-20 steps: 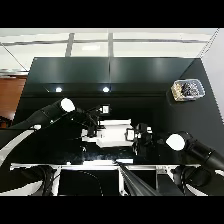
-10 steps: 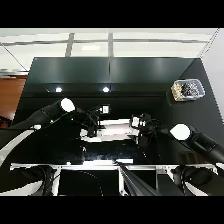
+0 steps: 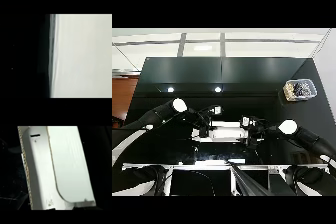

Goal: Fold the box and place the chain.

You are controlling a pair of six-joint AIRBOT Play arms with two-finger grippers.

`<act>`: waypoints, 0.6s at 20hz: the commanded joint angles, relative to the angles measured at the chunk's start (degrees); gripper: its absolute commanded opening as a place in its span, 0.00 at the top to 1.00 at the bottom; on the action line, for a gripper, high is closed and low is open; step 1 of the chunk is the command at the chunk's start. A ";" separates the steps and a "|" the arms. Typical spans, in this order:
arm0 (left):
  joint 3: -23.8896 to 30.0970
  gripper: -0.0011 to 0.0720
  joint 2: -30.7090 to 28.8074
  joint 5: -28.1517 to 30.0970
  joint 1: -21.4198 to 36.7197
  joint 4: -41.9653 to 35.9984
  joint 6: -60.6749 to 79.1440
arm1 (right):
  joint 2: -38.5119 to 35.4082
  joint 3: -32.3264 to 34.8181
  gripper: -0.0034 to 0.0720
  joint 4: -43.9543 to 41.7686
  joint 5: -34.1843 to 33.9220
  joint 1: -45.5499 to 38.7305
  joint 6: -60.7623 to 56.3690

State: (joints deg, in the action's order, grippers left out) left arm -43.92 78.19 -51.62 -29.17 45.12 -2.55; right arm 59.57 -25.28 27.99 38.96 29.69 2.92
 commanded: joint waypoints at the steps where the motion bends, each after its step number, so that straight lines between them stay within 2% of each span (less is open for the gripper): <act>1: 0.00 0.95 0.02 0.13 0.02 -0.15 -0.24 | 2.67 0.02 0.12 -0.24 1.14 -0.04 2.97; 4: 0.00 0.95 0.02 0.13 0.04 -0.15 -0.24 | 4.33 0.02 0.12 3.76 1.11 -0.04 2.95; 12: 0.00 0.95 0.02 0.13 0.04 -0.17 -0.24 | 6.36 0.02 0.12 4.02 -1.33 0.07 2.97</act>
State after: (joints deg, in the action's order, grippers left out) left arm -43.92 78.19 -51.55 -29.17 45.01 -2.81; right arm 65.54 -25.28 31.75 38.54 29.69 5.78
